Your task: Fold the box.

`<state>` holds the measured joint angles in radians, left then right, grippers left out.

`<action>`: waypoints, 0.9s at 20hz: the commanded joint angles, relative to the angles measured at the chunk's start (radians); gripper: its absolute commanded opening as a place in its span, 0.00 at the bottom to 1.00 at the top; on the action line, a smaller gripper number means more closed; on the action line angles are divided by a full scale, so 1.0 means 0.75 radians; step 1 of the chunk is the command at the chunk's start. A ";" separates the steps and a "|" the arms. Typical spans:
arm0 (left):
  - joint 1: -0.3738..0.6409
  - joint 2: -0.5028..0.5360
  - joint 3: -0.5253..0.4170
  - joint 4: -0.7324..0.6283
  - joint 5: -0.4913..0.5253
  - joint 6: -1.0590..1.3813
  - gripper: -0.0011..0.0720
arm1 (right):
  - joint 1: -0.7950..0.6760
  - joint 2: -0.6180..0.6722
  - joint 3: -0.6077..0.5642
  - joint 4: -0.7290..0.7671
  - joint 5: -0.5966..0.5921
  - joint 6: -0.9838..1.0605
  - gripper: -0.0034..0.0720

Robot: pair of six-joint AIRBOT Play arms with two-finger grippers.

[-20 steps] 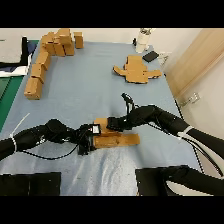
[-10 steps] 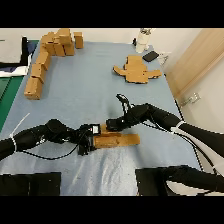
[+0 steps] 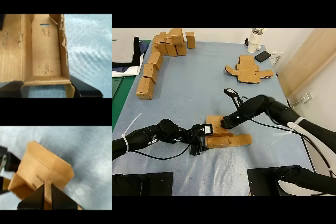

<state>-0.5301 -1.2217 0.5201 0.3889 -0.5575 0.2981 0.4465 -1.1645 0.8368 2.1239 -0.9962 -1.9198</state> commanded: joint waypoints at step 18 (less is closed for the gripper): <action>0.001 -0.001 0.001 0.001 0.001 0.000 0.73 | 0.071 0.204 -0.300 -0.338 0.085 -0.890 0.91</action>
<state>-0.5301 -1.2217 0.5201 0.3893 -0.5571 0.2977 0.4969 -0.9977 0.6212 1.8568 -1.0397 -2.5137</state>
